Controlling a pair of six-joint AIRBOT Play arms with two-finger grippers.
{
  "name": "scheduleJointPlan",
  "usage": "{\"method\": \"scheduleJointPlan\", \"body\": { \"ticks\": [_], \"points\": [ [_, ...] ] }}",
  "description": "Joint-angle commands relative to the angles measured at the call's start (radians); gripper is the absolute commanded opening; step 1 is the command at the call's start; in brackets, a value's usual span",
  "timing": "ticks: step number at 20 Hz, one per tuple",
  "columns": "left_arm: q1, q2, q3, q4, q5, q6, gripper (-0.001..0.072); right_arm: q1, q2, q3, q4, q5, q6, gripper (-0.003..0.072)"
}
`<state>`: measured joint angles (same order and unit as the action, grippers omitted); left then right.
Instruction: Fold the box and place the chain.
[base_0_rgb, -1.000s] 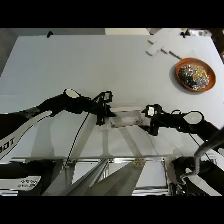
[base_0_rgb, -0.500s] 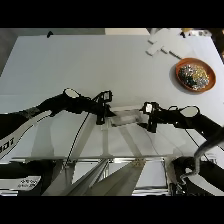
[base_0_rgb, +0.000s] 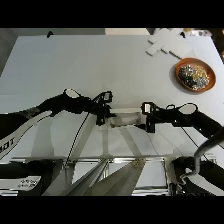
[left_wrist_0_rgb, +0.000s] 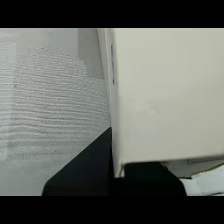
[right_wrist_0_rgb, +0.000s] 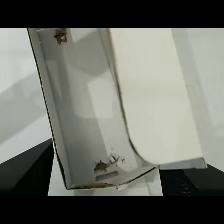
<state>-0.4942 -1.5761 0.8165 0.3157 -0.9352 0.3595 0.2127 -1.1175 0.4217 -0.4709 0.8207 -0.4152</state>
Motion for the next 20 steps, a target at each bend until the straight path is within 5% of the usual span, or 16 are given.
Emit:
{"method": "scheduleJointPlan", "body": {
  "ticks": [1,6,20],
  "points": [
    [0.0,0.0,0.0,-0.002,0.004,-0.001,0.001,0.013,-0.017,0.001,-0.048,0.053,0.022,0.0648],
    [0.0,0.0,0.0,-0.002,0.004,-0.001,0.001,0.01,-0.04,0.001,-0.143,0.06,0.156,0.0648],
    [0.0,0.0,0.0,-0.002,0.004,-0.001,0.001,0.01,-0.095,0.001,-0.066,0.028,0.032,0.0607]
  ]
}}
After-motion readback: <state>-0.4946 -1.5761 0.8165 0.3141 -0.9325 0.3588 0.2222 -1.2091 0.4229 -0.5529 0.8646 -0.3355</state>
